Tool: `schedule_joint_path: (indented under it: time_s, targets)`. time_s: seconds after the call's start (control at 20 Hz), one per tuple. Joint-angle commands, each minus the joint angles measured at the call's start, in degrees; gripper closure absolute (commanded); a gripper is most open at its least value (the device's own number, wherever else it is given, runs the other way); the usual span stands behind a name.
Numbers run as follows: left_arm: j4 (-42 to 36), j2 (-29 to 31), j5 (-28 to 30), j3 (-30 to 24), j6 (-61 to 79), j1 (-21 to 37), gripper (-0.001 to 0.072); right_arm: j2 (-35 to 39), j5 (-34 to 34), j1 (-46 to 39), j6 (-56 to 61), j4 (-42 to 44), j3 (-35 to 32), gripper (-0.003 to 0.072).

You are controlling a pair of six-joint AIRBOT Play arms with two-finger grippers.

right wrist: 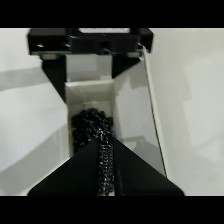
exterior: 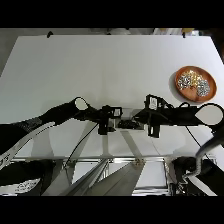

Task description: Fold the box and place the chain.

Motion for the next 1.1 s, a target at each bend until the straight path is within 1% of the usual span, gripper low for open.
schedule_joint_path:
  time_s: [0.0,0.05,0.1,0.15,0.2,0.25,0.3,0.4,0.5,0.55,0.6,0.65,0.75,0.85,0.9,0.95,1.0,1.05]
  targets:
    - [0.0,0.04,0.02,0.02,0.02,0.04,0.0438,-1.14,-2.78,0.46,3.02,-3.72,-0.72,0.0469]
    - [0.0,0.04,0.02,0.02,0.02,0.04,0.0438,-1.92,-2.54,0.46,3.04,-3.58,-0.72,0.0395]
    - [0.02,0.04,0.0,0.02,0.02,0.04,0.0438,-2.27,-2.49,0.46,3.02,-3.61,-0.72,0.039]
    - [0.0,0.04,0.0,0.02,0.02,0.04,0.0438,-2.03,-2.27,0.39,3.02,-3.72,-0.39,0.0429]
    - [0.0,0.04,0.02,0.02,0.02,0.04,0.0438,-1.77,-1.16,0.2,2.6,-4.24,0.59,0.0551]
    - [0.02,0.04,0.0,0.02,0.02,0.04,0.0438,-1.73,0.96,-0.76,2.03,-4.28,2.32,0.0618]
    - [0.0,0.04,0.02,0.02,0.02,0.04,0.0438,-1.73,3.28,-2.78,1.99,-4.31,4.52,0.063]
    - [0.02,0.04,0.0,0.02,0.02,0.04,0.0438,-1.73,6.4,-8.9,3.26,-4.61,8.35,0.063]
    - [0.0,0.04,0.0,0.02,0.02,0.04,0.0438,-1.81,6.38,-16.37,9.75,-4.72,9.33,0.0634]
    - [0.02,0.04,0.02,0.02,0.02,0.04,0.0438,-2.21,6.4,-19.47,13.9,-6.62,9.31,0.0648]
    - [0.0,0.04,0.02,0.02,0.02,0.04,0.0438,-2.99,6.19,-21.81,18.56,-10.62,9.31,0.0652]
    - [0.02,0.04,0.0,0.02,0.02,0.04,0.0438,-4.28,5.97,-23.17,23.58,-15.08,9.27,0.067]
    - [0.02,0.04,0.02,0.02,0.02,0.04,0.0438,-7.74,3.96,-23.34,31.98,-22.36,9.25,0.067]
    - [0.02,0.04,0.02,0.02,0.02,0.04,0.0438,-11.5,1.73,-23.34,37.31,-23.26,9.05,0.0669]
    - [0.02,0.04,0.02,0.02,0.02,0.04,0.0438,-13.31,0.81,-23.34,39.39,-22.88,9.03,0.0667]
    - [0.0,0.04,0.02,0.02,0.02,0.04,0.0438,-15.21,0.31,-23.34,40.74,-22.88,9.03,0.0611]
    - [0.02,0.04,0.02,0.02,0.02,0.04,0.0438,-17.03,0.35,-23.34,41.03,-22.95,9.03,0.049]
    - [0.0,0.04,0.0,0.02,0.02,0.04,0.0438,-18.62,0.28,-23.34,41.68,-22.95,9.03,0.0432]
